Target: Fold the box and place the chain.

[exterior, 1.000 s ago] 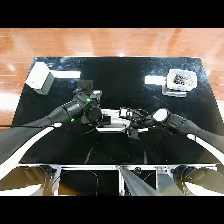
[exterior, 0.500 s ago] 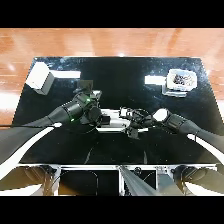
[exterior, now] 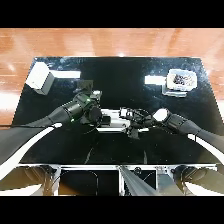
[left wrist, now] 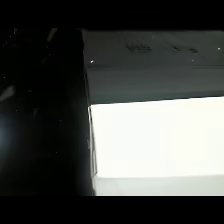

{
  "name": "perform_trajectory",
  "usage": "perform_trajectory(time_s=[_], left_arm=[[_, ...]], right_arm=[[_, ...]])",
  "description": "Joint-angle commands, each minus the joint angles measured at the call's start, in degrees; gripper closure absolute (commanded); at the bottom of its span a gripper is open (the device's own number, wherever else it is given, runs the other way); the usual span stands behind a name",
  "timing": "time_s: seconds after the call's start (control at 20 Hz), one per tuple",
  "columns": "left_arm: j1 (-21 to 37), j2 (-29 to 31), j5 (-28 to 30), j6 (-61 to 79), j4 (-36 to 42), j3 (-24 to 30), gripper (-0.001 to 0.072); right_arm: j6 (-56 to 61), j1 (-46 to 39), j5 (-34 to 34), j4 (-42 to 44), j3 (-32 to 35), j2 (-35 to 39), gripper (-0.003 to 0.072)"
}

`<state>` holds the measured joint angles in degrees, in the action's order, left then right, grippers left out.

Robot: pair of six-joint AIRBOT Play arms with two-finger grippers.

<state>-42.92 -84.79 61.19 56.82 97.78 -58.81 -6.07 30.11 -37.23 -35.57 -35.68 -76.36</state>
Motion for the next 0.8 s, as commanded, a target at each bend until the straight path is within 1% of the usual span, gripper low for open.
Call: perform_trajectory(time_s=[0.0, 0.05, 0.5, 0.75], left_arm=[[-0.04, 0.0, 0.72, -0.26, 0.46, -0.09, 0.0328], [-0.04, 0.0, 0.9, -0.26, 0.46, -0.11, 0.0265], [0.5, 1.38, 2.78, -0.24, -0.24, -0.17, 0.0265], [0.85, 1.22, 0.9, -0.26, -1.75, -0.28, 0.0276]], right_arm=[[0.24, 0.0, 0.02, 0.2, 0.0, 0.0, 0.0149], [0.24, 0.02, 0.0, 0.2, 0.0, 0.0, 0.0149], [0.24, 0.02, 0.0, 0.17, 0.0, 0.0, 0.0149], [0.22, 0.02, -0.02, 0.17, 0.0, 0.0, 0.0148]])
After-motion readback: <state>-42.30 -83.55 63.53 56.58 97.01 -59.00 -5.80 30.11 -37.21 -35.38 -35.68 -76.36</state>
